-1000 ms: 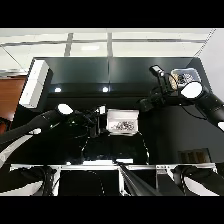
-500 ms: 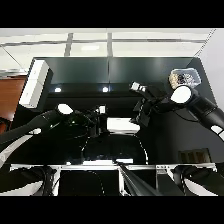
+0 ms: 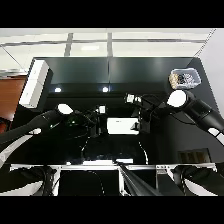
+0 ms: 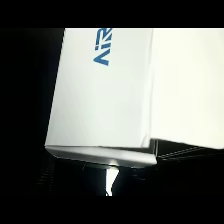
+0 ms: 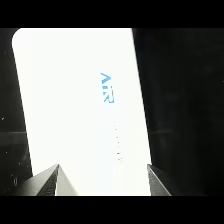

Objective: Fold the box and place the chain.

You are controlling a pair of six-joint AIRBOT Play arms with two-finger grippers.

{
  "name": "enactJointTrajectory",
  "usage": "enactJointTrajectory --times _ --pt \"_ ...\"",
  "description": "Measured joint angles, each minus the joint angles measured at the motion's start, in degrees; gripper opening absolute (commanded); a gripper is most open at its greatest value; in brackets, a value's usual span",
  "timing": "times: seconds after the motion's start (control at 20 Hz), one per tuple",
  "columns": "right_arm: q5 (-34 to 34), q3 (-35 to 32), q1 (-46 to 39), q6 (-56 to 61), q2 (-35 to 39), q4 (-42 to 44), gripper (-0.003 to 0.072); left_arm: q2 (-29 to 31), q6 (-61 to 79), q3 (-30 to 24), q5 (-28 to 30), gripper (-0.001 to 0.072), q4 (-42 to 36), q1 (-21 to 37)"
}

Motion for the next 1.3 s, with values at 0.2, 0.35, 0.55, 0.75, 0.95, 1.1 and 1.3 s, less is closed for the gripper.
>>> enactJointTrajectory --times 0.2,0.35,0.55,0.75,0.95,1.1,1.3 --pt "-0.26 -0.61 0.17 -0.9 -0.11 0.0 0.0629 0.0 0.0 0.0 -0.13 0.0463 0.0 0.0" --pt "-1.07 -0.92 0.17 -1.2 -0.37 -0.61 0.0628 0.0 0.0 0.0 -0.17 0.0464 0.0 0.0" --pt "-2.75 -1.01 0.17 -1.27 -0.52 -0.98 0.0628 0.0 0.0 0.0 -0.22 0.0463 0.0 0.0" --pt "-3.72 -1.01 0.17 -1.31 -0.52 -1.09 0.0628 0.0 -0.02 0.0 -0.22 0.0463 0.0 0.0" --pt "-3.89 -0.98 0.17 -1.31 -0.52 -0.7 0.0627 0.0 -0.02 0.0 -0.28 0.0464 0.0 0.0" --pt "-3.74 -0.74 0.17 -1.31 -0.46 -0.15 0.0488 0.0 -0.11 0.0 -0.28 0.0463 0.0 0.0" --pt "-3.82 -0.63 0.17 -1.31 -0.33 0.52 0.0485 0.0 -0.07 0.0 -0.35 0.0464 0.0 0.0"
